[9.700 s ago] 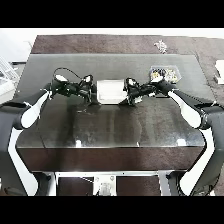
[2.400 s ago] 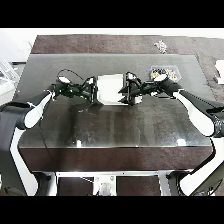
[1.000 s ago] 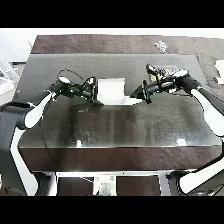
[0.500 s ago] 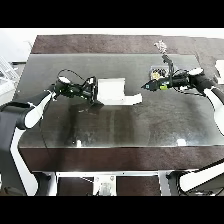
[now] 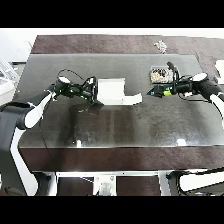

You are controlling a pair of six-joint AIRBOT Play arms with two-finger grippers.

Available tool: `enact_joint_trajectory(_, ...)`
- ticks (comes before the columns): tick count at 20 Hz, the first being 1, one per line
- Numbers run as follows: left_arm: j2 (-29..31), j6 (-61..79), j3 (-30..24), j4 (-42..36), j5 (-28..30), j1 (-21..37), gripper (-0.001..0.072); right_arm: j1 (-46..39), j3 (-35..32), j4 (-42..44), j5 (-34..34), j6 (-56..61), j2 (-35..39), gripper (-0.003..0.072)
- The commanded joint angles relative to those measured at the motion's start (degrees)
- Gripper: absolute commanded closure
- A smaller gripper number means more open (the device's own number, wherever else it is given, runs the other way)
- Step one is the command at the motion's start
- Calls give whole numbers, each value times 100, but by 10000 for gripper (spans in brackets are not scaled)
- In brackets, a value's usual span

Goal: Fold the box and place the chain.

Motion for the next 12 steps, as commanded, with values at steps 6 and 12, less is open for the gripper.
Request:
enact_joint_trajectory(6,2,2,4,2,-9,-2,225,68,-420,-52,-603,146,-92,681)
enact_joint_trajectory(12,2,2,4,0,-11,-2,225,527,-424,485,-782,-188,-389,681)
